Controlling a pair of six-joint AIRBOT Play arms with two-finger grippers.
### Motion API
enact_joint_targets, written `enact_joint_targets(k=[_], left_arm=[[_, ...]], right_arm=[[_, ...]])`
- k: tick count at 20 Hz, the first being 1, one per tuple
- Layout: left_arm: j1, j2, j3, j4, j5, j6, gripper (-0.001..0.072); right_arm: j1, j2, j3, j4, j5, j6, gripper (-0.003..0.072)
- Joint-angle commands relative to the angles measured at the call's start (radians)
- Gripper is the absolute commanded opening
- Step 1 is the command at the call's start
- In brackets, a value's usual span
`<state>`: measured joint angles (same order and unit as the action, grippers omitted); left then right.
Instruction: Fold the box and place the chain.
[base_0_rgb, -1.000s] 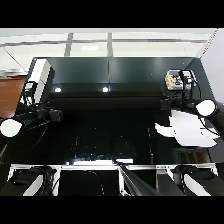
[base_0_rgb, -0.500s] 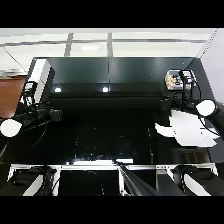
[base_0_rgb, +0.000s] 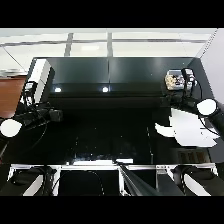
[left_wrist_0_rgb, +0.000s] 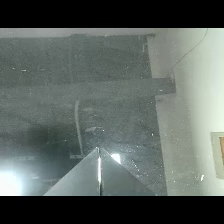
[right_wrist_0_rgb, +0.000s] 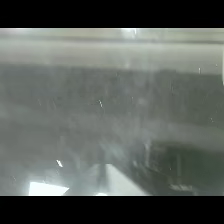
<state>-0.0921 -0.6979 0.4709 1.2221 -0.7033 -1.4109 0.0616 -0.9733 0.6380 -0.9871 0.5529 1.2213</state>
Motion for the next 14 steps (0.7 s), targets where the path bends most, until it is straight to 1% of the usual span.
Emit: enact_joint_targets(k=[1,3,4,6,7,8,9,11,13,14], left_arm=[[0.0,0.0,0.0,0.0,0.001,0.0,0.0024],[-0.001,0.0,0.0,-0.001,0.002,0.0,0.0024],[-0.001,0.0,0.0,-0.001,0.006,0.0,0.0024],[-0.001,0.0,0.0,0.0,0.014,0.0,0.0024],[-0.001,0.0,0.0,0.0,0.016,0.0,0.0024],[-0.001,0.0,0.0,0.0,0.016,0.0,0.0024],[-0.001,0.0,0.0,-0.002,0.016,0.0,0.0024],[-0.001,0.0,0.0,-0.005,0.017,0.0,0.0024],[-0.002,0.0,0.0,-0.022,0.016,0.0,0.0024],[-0.002,0.0,0.0,-0.033,0.016,0.0,0.0024]], right_arm=[[-0.007,0.0,0.009,0.05,-0.062,-0.001,0.0717],[-0.078,0.0,0.06,-0.072,0.02,0.017,0.0717],[-0.142,0.0,0.089,-0.164,0.052,0.07,0.0717],[-0.337,-0.001,0.146,-0.398,0.082,0.234,0.0712],[-0.447,-0.006,0.166,-0.475,0.096,0.303,0.0712],[-0.576,-0.017,0.184,-0.515,0.117,0.345,0.0712],[-0.695,-0.032,0.194,-0.507,0.139,0.346,0.0712],[-0.909,-0.079,0.2,-0.438,0.191,0.31,0.0711],[-1.047,-0.17,0.222,-0.257,0.302,0.038,0.0711],[-1.083,-0.241,0.258,-0.16,0.407,-0.122,0.0711]])
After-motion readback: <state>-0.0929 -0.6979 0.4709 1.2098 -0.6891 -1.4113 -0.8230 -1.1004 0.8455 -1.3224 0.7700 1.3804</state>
